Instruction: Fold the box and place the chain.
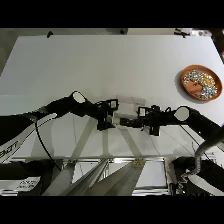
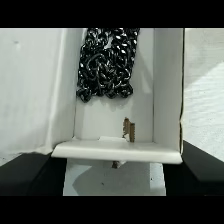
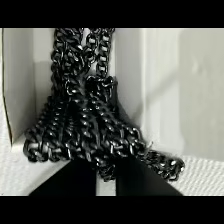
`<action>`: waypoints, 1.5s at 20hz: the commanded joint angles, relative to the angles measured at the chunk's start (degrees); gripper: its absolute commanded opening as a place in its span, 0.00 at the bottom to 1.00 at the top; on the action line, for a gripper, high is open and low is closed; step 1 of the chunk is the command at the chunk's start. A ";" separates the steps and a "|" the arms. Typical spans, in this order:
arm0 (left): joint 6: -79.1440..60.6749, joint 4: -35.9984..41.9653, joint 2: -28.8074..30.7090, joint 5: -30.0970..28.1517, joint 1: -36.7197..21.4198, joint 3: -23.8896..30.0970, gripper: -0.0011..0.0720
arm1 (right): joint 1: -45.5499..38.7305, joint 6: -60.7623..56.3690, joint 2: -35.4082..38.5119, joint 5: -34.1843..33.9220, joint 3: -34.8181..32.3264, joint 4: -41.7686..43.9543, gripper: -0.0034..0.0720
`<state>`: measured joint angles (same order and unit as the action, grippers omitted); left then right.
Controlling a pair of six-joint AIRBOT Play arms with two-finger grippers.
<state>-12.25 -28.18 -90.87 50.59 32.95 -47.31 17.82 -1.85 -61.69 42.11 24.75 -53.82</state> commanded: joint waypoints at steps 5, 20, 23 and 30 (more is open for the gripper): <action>0.07 0.15 -0.02 -0.24 0.00 -0.02 0.48 | -0.11 -6.73 4.79 1.33 -0.04 -8.94 0.06; 0.09 0.15 0.00 -0.22 0.00 -0.02 0.48 | -0.02 -22.58 27.28 14.56 7.02 -4.09 0.06; 0.07 0.15 0.00 -0.24 0.00 -0.02 0.48 | -0.02 -22.60 24.59 14.05 8.52 8.72 0.06; 0.09 0.15 0.00 -0.22 0.00 -0.02 0.48 | 8.59 -32.48 2.60 4.50 8.52 11.63 0.06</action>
